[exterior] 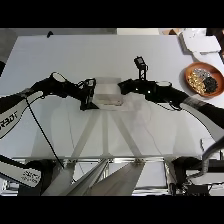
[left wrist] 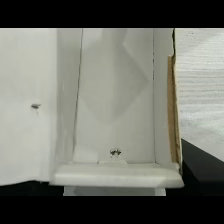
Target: Fold the box and place the chain.
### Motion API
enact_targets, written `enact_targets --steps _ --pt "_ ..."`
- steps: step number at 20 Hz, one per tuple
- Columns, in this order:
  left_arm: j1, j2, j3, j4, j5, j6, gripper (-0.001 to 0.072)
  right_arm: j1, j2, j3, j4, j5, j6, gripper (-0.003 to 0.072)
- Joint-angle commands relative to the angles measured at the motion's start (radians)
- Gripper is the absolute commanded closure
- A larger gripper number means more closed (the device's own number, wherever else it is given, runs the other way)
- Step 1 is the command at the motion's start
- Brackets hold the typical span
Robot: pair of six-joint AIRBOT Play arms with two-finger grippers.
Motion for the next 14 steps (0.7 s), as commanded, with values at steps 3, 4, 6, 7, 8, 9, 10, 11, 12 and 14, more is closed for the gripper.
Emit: enact_targets --steps 3,4,6,7,8,9,10,11,12,14 --pt "0.0 -0.001 0.0 0.001 -0.001 0.001 0.0394 0.006 -0.014 0.002 -0.045 0.004 0.0 0.0679" --pt "0.0 -0.001 0.0 0.001 -0.002 0.001 0.0394 0.006 -0.013 0.002 -0.048 0.015 0.003 0.0678" --pt "0.0 -0.001 0.0 0.001 -0.001 0.001 0.0394 -0.001 0.009 0.002 -0.049 0.082 0.009 0.0674" --pt "0.0 -0.001 0.0 0.001 -0.002 0.0 0.0394 -0.008 0.035 0.002 -0.051 0.115 0.009 0.0674" --pt "0.0 -0.001 0.0 0.001 -0.002 0.001 0.0394 -0.019 0.066 0.002 -0.069 0.145 0.01 0.0674" --pt "0.0 -0.001 0.0 0.001 -0.002 0.001 0.0394 -0.037 0.107 0.002 -0.122 0.19 0.033 0.0674" --pt "0.0 -0.001 0.0 0.001 -0.001 0.001 0.0394 -0.059 0.148 0.002 -0.193 0.236 0.101 0.0673" --pt "0.0 -0.001 0.0 0.001 -0.002 0.0 0.0394 -0.086 0.195 0.002 -0.283 0.299 0.174 0.0673" --pt "0.0 -0.001 0.0 0.001 -0.002 0.001 0.0394 -0.115 0.238 0.002 -0.373 0.368 0.222 0.0673" --pt "0.0 -0.001 0.0 0.001 -0.002 0.0 0.0394 -0.17 0.323 0.002 -0.548 0.52 0.264 0.0673"
